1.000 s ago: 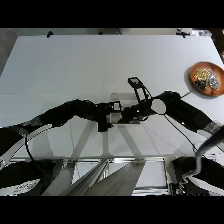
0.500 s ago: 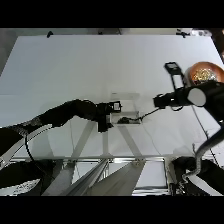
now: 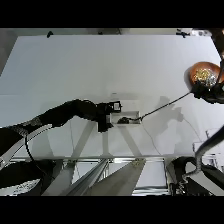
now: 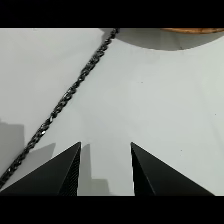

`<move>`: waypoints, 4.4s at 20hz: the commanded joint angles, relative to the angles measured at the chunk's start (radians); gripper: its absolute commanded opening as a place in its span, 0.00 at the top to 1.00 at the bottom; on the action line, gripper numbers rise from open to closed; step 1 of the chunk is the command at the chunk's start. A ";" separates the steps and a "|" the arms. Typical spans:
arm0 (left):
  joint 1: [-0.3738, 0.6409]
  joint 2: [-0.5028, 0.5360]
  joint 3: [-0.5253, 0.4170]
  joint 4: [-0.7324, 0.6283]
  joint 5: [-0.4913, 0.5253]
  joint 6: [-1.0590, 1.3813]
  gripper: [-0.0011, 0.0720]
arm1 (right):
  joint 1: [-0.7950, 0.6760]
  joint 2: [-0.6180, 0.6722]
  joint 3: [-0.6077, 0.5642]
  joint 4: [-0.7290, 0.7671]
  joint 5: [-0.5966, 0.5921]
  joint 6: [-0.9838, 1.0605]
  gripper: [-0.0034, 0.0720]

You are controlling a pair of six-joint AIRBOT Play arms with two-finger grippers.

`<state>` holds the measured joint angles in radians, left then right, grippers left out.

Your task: Fold the box and place the chain.

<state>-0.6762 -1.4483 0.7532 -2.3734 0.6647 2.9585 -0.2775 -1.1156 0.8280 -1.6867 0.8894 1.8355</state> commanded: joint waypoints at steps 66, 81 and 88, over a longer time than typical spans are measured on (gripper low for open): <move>-0.001 0.000 0.000 0.000 0.000 0.000 0.61 | 0.991 0.256 0.003 0.254 0.060 0.019 0.94; -0.001 -0.001 0.000 0.000 0.000 0.000 0.61 | 0.989 -0.135 0.002 0.286 0.047 0.016 0.59; -0.001 -0.001 0.000 0.000 0.000 0.000 0.61 | 0.813 0.016 0.016 0.179 0.118 -0.004 0.58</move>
<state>-0.6762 -1.4483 0.7532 -2.3737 0.6647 2.9585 0.6147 -1.1641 0.8394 -1.4384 0.9722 1.8427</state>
